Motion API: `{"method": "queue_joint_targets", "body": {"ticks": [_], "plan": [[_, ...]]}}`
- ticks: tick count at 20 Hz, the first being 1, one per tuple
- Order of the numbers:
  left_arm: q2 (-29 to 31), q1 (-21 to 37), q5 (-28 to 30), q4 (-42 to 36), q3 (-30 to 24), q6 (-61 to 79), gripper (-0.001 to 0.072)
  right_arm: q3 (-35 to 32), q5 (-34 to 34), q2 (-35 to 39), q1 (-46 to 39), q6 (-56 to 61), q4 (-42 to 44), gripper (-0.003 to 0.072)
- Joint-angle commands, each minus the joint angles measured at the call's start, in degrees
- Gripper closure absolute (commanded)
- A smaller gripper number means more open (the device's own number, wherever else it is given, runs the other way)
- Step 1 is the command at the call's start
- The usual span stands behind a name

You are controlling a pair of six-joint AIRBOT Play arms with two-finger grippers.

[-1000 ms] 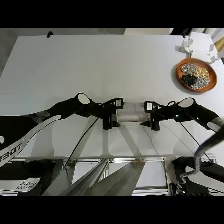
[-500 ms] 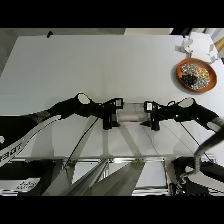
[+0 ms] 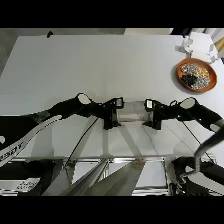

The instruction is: Fold the box and place the chain.

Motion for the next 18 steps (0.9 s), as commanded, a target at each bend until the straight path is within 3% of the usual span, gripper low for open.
{"method": "queue_joint_targets", "body": {"ticks": [1,3,6,9,13,18], "plan": [[0.0,0.0,-0.3,0.2,0.0,0.1,0.0503,0.1,7.0,6.3,-2.8,16.5,-12.6,-0.0002],[0.0,0.0,-0.3,0.2,0.0,0.1,0.0503,0.1,12.7,11.5,-5.2,22.7,-15.5,0.0008],[0.0,0.0,-0.3,0.2,0.0,0.1,0.0503,0.1,18.0,21.0,-6.7,27.8,-15.7,0.0186],[0.0,0.0,-0.3,0.2,0.0,0.1,0.0503,0.1,17.2,30.2,-6.7,27.9,-12.6,0.0213],[0.0,0.0,-0.3,0.2,0.0,0.1,0.0503,0.0,14.9,35.2,-5.9,26.6,7.4,0.0669],[0.0,0.0,-0.3,0.2,0.0,0.1,0.0503,0.0,2.0,27.4,0.3,21.6,14.7,0.0673]]}}
